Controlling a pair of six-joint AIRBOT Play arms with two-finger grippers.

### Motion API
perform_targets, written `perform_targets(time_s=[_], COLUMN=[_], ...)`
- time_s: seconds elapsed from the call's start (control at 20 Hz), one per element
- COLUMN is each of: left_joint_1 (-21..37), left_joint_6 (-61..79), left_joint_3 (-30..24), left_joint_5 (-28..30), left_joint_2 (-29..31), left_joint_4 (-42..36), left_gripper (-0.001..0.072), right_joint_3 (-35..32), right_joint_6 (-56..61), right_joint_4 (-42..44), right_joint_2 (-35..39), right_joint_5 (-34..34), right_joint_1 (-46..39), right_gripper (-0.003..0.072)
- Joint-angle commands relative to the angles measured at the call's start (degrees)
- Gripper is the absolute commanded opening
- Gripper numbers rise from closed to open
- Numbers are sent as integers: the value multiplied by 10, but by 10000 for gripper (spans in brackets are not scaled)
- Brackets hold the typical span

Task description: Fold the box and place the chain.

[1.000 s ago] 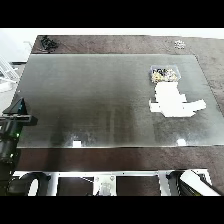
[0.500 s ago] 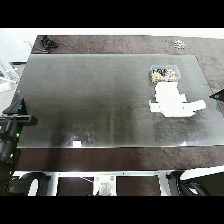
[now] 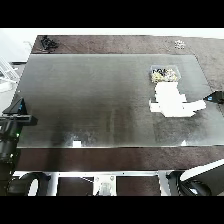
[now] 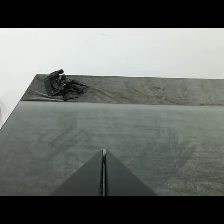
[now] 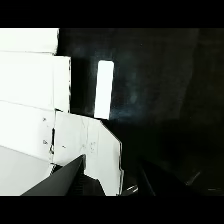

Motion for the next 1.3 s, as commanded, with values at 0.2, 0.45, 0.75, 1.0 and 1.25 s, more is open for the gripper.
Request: perform_targets(time_s=[0.2,0.45,0.75,1.0,1.25], left_joint_1=[0,0,0,0,0], left_joint_6=[0,0,0,0,0], left_joint_3=[0,0,0,0,0], left_joint_5=[0,0,0,0,0], left_joint_2=[0,0,0,0,0], left_joint_4=[0,0,0,0,0], left_gripper=[18,19,18,19,18], right_joint_3=[3,-11,-51,-68,-204], right_joint_6=[-3,-3,-20,-23,-20], right_joint_4=[5,7,32,181,195], right_joint_2=[-40,-43,-43,-28,30], right_joint_5=[53,73,74,138,129], right_joint_1=[17,24,38,30,74], right_gripper=[427,369,141,7,5])
